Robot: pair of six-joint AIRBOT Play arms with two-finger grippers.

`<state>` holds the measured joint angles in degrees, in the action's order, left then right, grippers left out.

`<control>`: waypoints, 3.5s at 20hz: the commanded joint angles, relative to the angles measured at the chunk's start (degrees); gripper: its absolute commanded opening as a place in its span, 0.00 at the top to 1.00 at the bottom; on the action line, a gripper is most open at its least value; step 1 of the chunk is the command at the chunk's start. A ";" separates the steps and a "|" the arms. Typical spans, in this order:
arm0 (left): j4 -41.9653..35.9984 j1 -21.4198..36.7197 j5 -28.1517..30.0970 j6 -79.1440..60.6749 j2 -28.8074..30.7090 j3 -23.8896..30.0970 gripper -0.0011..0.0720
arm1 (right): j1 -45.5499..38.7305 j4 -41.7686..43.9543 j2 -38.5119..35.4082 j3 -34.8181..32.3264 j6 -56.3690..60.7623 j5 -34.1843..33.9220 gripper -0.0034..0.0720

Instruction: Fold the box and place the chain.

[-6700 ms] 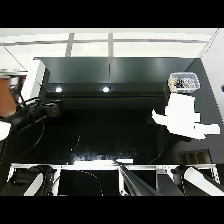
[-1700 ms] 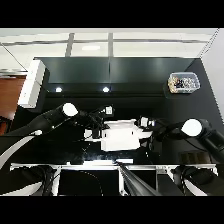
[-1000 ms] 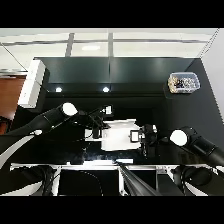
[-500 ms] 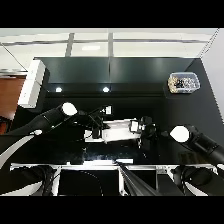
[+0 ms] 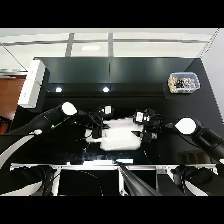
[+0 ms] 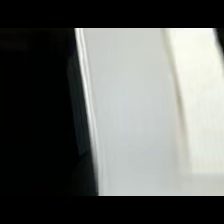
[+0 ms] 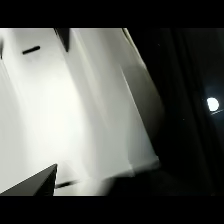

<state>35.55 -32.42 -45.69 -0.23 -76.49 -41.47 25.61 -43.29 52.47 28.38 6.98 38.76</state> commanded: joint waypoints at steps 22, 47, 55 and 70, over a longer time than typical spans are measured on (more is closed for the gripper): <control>0.20 -0.04 -0.02 -1.05 -0.02 0.00 0.94 | 6.05 0.61 1.14 -5.33 5.18 -1.22 0.09; 0.24 -0.09 -1.31 -4.15 0.70 0.00 0.95 | -0.13 1.29 0.76 -1.03 -0.85 2.69 0.12; 5.11 -1.16 -0.22 -5.79 0.87 0.00 0.95 | 0.24 5.57 1.77 -3.41 -4.42 6.19 0.12; 4.24 -1.27 0.48 -5.35 0.87 0.00 0.95 | 0.22 14.93 9.53 -5.60 -20.94 2.93 0.12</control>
<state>39.81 -33.69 -45.30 -5.65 -75.66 -41.47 25.80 -28.93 60.45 22.81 -12.29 41.93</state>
